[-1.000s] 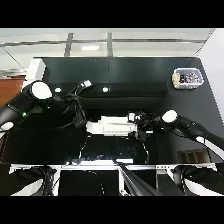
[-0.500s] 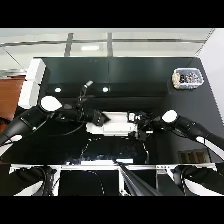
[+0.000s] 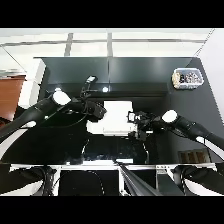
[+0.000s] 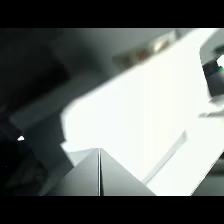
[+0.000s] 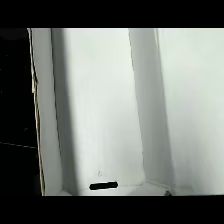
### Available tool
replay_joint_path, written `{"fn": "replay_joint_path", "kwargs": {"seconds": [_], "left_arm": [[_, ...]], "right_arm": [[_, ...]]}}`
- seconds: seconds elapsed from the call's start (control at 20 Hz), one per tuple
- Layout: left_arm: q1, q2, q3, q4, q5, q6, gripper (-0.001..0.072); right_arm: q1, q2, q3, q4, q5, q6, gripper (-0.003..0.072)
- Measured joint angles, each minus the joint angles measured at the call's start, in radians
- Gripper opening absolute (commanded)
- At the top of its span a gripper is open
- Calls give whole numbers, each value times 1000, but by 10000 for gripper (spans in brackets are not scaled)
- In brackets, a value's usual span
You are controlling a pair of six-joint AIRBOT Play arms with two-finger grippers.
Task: Fold the box and place the chain.
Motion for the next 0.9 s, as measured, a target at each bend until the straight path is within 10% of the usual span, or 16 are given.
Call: {"fn": "replay_joint_path", "kwargs": {"seconds": [0.45,0.9], "left_arm": [[-3,-74,80,94,-87,-42,23],[171,249,7,436,-122,-84,28]], "right_arm": [[0,0,0,0,2,0,3],[0,0,0,0,1,0,2]]}}
